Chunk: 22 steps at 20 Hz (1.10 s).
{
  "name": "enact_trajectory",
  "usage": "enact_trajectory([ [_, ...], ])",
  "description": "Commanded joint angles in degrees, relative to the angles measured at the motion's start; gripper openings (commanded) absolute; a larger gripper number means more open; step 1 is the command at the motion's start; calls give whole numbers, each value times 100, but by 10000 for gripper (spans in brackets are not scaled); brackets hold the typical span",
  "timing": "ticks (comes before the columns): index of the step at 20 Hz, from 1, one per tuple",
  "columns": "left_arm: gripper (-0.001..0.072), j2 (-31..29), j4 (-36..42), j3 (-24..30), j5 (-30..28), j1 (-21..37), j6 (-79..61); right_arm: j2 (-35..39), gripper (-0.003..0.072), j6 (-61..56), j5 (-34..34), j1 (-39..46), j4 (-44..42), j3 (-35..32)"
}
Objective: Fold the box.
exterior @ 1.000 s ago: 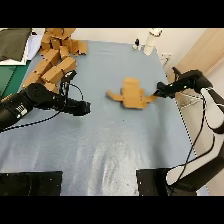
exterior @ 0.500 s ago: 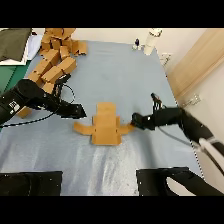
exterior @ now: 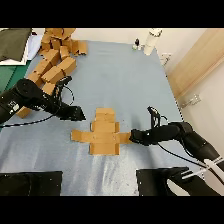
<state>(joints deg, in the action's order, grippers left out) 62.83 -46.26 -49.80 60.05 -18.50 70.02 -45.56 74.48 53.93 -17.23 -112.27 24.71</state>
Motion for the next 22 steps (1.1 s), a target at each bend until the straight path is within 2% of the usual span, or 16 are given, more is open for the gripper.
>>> enact_trajectory([
  [1,440,4,0,-2,57,2,-9,-656,335,658,334,66,-107,428],
  [2,440,4,0,0,55,2,-9,-938,333,892,404,101,-131,627],
  [4,440,4,0,-2,55,2,-9,-1421,285,1257,503,120,-280,962],
  [7,440,4,0,0,79,2,4,-2035,285,1856,612,116,-811,1272],
  [9,440,4,-2,-2,214,7,7,-2153,281,2026,555,116,-872,1331],
  [11,440,4,9,-2,282,111,35,-2151,174,2138,625,116,-916,1329],
  [12,441,7,26,-2,286,214,42,-2151,156,2258,675,114,-951,1322],
  [13,440,37,42,0,330,339,50,-2151,51,2444,730,107,-1038,1318],
  [14,440,138,179,0,487,505,33,-2146,4,2719,761,105,-1241,1318],
  [17,443,662,894,-2,1021,957,-507,-1777,3,3987,411,-210,-2050,1145],
  [19,445,1025,1464,0,1185,1237,-981,-1187,3,4308,37,-627,-2015,839],
  [20,515,1220,1598,0,1250,1342,-1130,-887,3,4299,-81,-767,-1967,654],
  [22,532,1628,1528,0,1449,1425,-1270,-494,3,4232,-240,-885,-1895,345],
])
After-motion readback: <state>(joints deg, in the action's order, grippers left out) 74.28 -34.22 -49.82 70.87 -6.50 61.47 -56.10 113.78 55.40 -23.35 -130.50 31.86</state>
